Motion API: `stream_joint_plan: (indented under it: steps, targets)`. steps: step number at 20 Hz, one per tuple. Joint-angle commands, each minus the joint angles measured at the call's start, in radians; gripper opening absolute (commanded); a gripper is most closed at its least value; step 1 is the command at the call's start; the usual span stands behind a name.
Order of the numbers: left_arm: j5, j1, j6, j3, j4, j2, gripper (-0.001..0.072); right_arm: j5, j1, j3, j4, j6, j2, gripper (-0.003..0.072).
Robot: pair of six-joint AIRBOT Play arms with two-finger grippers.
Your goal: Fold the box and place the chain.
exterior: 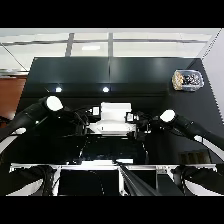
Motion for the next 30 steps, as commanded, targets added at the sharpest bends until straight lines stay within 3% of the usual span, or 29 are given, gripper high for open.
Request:
stream_joint_plan:
  steps: [1, 2, 6, 13, 16, 19, 21, 22, 24, 25, 26, 27, 28, 29, 30]
  targets:
    - [0.013, -0.02, 0.05, 0.0, -0.048, -0.064, 0.0668, 0.0, 0.0, 0.0, 0.0, 0.0, -0.001, 0.022]
    - [0.021, -0.023, 0.039, 0.002, -0.056, -0.071, 0.0616, 0.0, 0.0, 0.0, 0.0, 0.0, -0.001, 0.022]
    - [0.065, -0.048, 0.031, 0.003, -0.086, -0.074, 0.023, 0.0, 0.0, 0.0, 0.0, 0.0, -0.001, 0.022]
    - [0.151, -0.128, 0.029, 0.003, -0.116, -0.089, 0.0219, 0.0, 0.0, 0.0, 0.0, 0.0, -0.001, 0.022]
    - [0.163, -0.127, 0.029, 0.003, -0.227, -0.091, 0.0219, 0.0, 0.0, 0.0, 0.0, 0.0, -0.001, 0.0221]
    - [0.165, -0.128, 0.029, 0.003, -0.214, -0.091, 0.0218, 0.0, 0.0, 0.0, 0.0, 0.0, -0.001, 0.022]
    - [0.16, -0.129, 0.029, 0.003, -0.191, -0.091, 0.0123, 0.0, 0.0, 0.0, 0.0, 0.0, -0.001, 0.022]
    - [0.156, -0.129, 0.029, 0.003, -0.187, -0.091, 0.013, 0.0, 0.0, 0.0, 0.0, 0.0, -0.001, 0.022]
    - [0.157, -0.129, 0.029, 0.003, -0.187, -0.091, 0.0402, 0.0, 0.0, 0.0, 0.0, 0.0, -0.001, 0.022]
    - [0.157, -0.129, 0.03, 0.003, -0.178, -0.091, 0.0367, 0.0, 0.0, 0.0, 0.0, 0.0, -0.001, 0.022]
    - [0.156, -0.129, 0.03, 0.003, -0.145, -0.089, 0.0175, 0.0, 0.0, 0.0, 0.0, 0.0, -0.001, 0.022]
    - [0.151, -0.132, 0.018, 0.003, -0.135, -0.089, 0.0209, 0.0, 0.0, 0.0, 0.0, 0.0, -0.001, 0.022]
    - [0.149, -0.132, 0.007, 0.003, -0.134, -0.088, 0.0355, 0.0, 0.0, 0.0, 0.0, 0.0, -0.001, 0.022]
    - [0.15, -0.127, -0.027, 0.005, -0.111, -0.082, 0.0277, -0.001, 0.0, 0.0, 0.0, 0.0, -0.001, 0.022]
    - [0.145, -0.114, -0.066, 0.01, -0.078, -0.069, 0.003, -0.001, 0.0, 0.0, 0.0, 0.0, -0.001, 0.022]
